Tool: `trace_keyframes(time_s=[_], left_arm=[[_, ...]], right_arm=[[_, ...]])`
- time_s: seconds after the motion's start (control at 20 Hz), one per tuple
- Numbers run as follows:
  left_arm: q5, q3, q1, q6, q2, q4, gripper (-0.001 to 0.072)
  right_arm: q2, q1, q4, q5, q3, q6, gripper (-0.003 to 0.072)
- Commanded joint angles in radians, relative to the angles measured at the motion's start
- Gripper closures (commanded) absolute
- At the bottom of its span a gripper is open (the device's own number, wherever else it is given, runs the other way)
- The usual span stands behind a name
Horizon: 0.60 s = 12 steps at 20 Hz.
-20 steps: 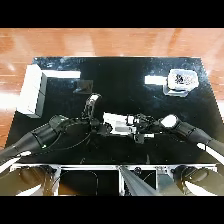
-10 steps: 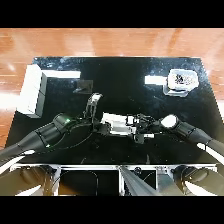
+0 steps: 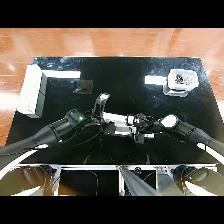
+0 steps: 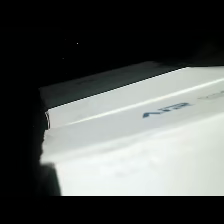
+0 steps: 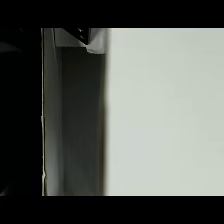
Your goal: Fold the box and place the chain.
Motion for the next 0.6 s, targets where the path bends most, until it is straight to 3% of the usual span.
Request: trace_keyframes(time_s=[0.0, 0.15, 0.25, 0.55], left_arm=[[0.127, 0.065, -0.031, -0.184, -0.037, 0.165, 0.0164], [0.244, 0.099, -0.032, -0.285, -0.041, 0.231, 0.0165], [0.269, 0.099, -0.032, -0.292, -0.052, 0.225, 0.0166], [0.185, 0.099, -0.029, -0.333, -0.077, 0.166, 0.0167]], right_arm=[[-0.001, 0.002, 0.0, 0.0, 0.0, -0.001, 0.0098], [-0.001, 0.001, 0.0, 0.0, 0.0, -0.001, 0.0098], [-0.001, 0.001, 0.0, 0.0, 0.0, -0.001, 0.0098], [-0.001, 0.002, 0.0, 0.0, 0.0, -0.001, 0.0098]])
